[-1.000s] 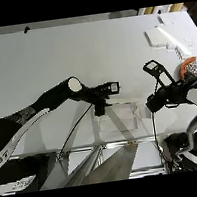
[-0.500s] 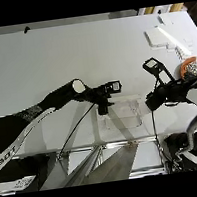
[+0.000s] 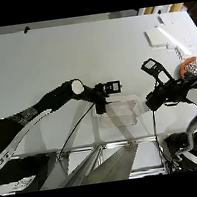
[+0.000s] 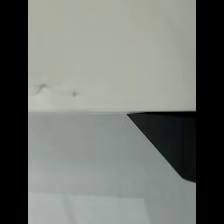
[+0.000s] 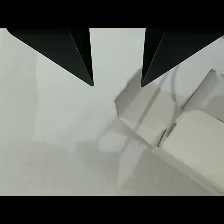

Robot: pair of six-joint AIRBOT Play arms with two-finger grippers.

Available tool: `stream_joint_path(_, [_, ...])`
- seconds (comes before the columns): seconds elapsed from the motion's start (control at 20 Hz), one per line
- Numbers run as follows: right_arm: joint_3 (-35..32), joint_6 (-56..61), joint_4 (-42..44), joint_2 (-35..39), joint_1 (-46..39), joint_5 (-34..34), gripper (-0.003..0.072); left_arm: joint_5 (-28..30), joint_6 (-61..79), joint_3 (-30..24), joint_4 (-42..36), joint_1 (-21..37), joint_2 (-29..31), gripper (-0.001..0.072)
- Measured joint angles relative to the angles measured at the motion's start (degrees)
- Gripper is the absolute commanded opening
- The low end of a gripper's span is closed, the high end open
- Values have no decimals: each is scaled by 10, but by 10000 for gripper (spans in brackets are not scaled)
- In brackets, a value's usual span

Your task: Fold the box and place the chain.

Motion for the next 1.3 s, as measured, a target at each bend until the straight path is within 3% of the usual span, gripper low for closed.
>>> stream_joint_path(0.35, [0, -5, 1, 0, 0, -1, 339, 14, -31, -14, 20, 0, 7, 0])
stream_joint_path(0.9, [0, -6, 2, 0, 0, -1, 338, 27, 35, -24, -37, 0, 3, 0])
stream_joint_path(1.3, [0, -6, 4, 0, 0, -2, 338, 67, 36, -25, -48, -1, 24, 0])
